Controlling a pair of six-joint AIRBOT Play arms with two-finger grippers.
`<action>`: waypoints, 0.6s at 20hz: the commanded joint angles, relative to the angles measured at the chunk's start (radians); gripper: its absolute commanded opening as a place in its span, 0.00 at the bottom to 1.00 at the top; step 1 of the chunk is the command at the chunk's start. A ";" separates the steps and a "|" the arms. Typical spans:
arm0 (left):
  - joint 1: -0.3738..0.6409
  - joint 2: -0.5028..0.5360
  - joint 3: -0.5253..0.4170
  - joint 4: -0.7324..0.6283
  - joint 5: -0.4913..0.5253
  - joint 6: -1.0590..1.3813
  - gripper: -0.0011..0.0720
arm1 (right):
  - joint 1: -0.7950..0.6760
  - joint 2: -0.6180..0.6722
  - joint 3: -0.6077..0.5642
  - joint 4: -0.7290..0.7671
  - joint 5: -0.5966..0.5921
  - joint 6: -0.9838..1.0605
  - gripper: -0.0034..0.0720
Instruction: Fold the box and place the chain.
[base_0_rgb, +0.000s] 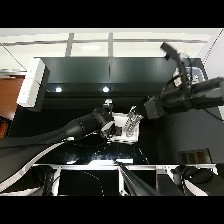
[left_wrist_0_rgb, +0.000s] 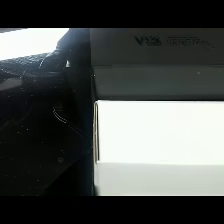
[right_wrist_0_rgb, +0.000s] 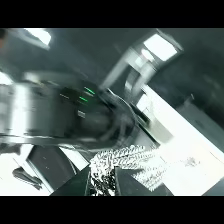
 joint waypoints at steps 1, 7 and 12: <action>0.001 -0.001 0.000 0.000 0.000 0.000 0.05 | 0.006 0.000 -0.113 -0.047 -0.027 0.005 0.09; 0.001 -0.001 0.000 -0.001 0.000 0.000 0.05 | 0.032 -0.006 -0.291 -0.030 -0.212 0.005 0.10; 0.001 -0.001 0.000 -0.021 0.000 0.001 0.05 | 0.091 -0.032 -0.344 -0.056 -0.273 0.014 0.48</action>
